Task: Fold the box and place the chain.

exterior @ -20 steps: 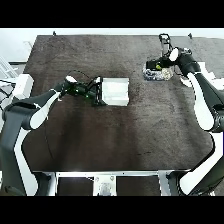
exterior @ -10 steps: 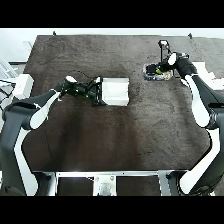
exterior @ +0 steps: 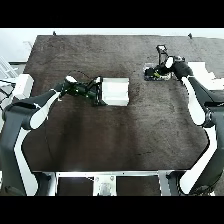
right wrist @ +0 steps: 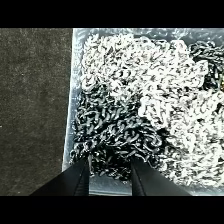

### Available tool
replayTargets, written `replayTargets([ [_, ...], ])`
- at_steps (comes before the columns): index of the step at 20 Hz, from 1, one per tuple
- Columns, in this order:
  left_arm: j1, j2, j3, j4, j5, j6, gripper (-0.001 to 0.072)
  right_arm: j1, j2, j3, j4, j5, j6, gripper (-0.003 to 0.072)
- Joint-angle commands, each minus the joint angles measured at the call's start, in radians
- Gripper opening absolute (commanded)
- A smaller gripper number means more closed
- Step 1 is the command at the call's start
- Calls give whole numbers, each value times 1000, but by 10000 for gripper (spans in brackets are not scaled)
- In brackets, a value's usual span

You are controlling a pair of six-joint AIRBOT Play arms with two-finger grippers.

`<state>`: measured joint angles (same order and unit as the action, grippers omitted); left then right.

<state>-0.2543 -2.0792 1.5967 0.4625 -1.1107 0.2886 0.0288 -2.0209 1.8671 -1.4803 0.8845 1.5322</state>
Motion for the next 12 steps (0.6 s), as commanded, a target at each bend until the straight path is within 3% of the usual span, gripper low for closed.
replayTargets([
  [1, 0, 0, 0, 0, 0, 0, 455, 3, -5, 0, 7, 15, 0, 270],
  [3, -1, 0, 0, 0, 0, 0, 455, 3, -5, 1, 6, 14, -6, 122],
  [4, -1, 0, 0, 0, 0, 0, 455, 3, -5, 3, 6, 13, -27, 7],
  [12, -1, 0, 0, 0, 0, 0, 455, 2, 74, 21, 6, 5, -26, 10],
])
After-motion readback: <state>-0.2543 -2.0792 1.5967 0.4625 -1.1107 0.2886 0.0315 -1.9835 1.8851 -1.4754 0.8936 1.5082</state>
